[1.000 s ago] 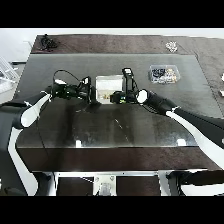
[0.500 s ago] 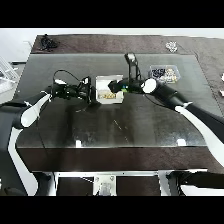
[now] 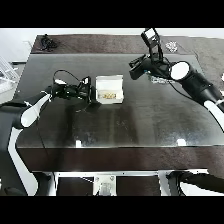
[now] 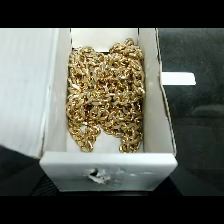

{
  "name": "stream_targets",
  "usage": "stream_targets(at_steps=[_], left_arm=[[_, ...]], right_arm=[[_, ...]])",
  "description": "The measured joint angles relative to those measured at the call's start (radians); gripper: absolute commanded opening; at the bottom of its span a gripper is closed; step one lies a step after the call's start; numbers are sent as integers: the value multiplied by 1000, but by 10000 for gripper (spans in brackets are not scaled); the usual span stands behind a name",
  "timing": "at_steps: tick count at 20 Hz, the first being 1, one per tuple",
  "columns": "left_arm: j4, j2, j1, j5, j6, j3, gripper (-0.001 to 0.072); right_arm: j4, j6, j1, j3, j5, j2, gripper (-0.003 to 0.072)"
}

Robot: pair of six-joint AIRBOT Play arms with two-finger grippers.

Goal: Fold the box and place the chain.

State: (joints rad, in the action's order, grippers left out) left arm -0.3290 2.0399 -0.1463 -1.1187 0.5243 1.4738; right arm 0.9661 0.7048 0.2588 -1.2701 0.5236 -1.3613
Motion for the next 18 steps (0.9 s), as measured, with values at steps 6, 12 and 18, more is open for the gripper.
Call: stream_targets(at_steps=[6, 12, 18], left_arm=[[0, 0, 0, 0, 0, 0, 367], [0, 0, 0, 0, 0, 0, 367], [0, 0, 0, 0, 0, 0, 368]], right_arm=[[-296, -369, -140, -207, 312, -227, 79], [-433, -460, -183, -491, 620, -499, 80], [-476, -469, -187, -609, 772, -621, 81]])
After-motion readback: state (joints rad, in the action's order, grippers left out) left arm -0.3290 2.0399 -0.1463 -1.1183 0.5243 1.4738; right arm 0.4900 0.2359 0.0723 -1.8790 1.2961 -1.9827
